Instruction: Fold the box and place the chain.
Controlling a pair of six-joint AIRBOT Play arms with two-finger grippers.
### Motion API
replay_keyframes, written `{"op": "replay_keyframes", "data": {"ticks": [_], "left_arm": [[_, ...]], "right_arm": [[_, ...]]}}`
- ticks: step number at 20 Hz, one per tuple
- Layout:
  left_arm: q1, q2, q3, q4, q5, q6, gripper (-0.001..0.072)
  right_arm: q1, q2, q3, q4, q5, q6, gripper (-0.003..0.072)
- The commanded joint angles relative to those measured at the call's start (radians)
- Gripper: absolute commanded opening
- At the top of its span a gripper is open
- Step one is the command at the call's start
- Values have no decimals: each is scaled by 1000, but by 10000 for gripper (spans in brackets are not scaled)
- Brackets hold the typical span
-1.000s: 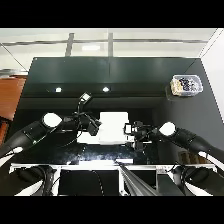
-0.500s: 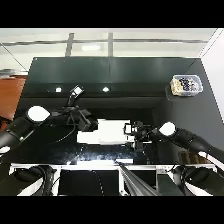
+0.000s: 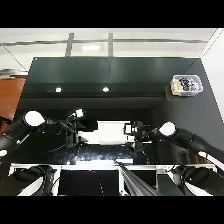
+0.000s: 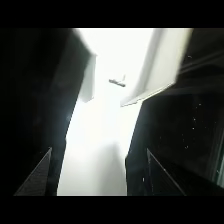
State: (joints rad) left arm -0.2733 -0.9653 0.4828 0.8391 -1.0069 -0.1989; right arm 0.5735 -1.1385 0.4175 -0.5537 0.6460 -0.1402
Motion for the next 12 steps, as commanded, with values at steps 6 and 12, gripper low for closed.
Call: {"op": "replay_keyframes", "data": {"ticks": [6, 12], "left_arm": [[-64, -115, -34, -196, 83, 267, 666], [-167, -144, -34, -181, 199, 309, 433]], "right_arm": [[1, -1, 0, 0, 0, 0, 333], [1, -1, 0, 0, 0, 0, 333]]}}
